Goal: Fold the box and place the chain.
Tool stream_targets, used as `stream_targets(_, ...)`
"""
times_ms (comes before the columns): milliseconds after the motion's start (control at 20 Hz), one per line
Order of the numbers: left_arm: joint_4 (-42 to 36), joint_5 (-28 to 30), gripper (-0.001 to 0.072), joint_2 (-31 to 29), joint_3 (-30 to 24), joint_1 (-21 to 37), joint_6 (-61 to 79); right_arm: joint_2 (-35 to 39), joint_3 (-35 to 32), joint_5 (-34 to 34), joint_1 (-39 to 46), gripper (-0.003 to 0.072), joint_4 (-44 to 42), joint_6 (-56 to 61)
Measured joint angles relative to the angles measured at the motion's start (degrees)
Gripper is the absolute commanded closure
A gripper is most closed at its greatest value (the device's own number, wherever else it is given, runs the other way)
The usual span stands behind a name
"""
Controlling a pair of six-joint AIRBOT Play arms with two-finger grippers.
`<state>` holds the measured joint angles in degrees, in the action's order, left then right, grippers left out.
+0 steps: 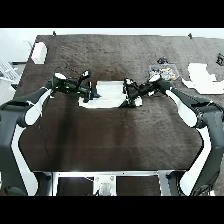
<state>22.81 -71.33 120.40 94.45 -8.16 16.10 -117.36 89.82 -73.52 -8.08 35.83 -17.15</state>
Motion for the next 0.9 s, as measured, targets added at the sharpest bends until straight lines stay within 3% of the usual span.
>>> stream_targets(100,-0.4,0.0,0.0663,0.0,0.0,0.0,-0.2,0.0,0.0,0.0,0.0,0.0175,0.0,0.0)
stream_targets(150,-0.5,0.0,0.0389,0.0,0.0,0.0,-0.2,0.0,0.0,0.0,0.0,0.0175,0.0,0.0)
stream_targets(200,-1.3,0.3,0.0314,0.0,0.0,0.0,-0.3,0.0,0.0,0.0,0.0,0.0175,0.0,0.0)
stream_targets(350,-2.9,0.4,0.0311,0.0,0.0,0.3,-0.1,0.0,0.0,0.0,0.0,0.0175,0.0,0.0)
stream_targets(450,-4.2,-0.4,0.0215,0.0,0.0,1.0,0.6,0.0,0.0,0.0,0.0,0.0175,0.0,0.0)
stream_targets(600,-6.8,-3.9,0.0215,0.0,0.2,2.8,1.4,0.0,0.0,0.0,0.0,0.0175,0.0,0.0)
stream_targets(700,-8.0,-7.9,0.0254,0.0,1.0,4.5,1.6,0.0,0.0,0.0,0.0,0.0175,0.0,0.0)
stream_targets(800,-8.9,-13.5,0.0695,0.0,2.8,6.4,1.7,0.0,0.0,0.0,0.0,0.0175,0.0,0.0)
stream_targets(900,-9.6,-20.3,0.0692,0.0,5.7,8.1,1.7,0.0,0.0,0.0,0.0,0.0175,0.0,0.0)
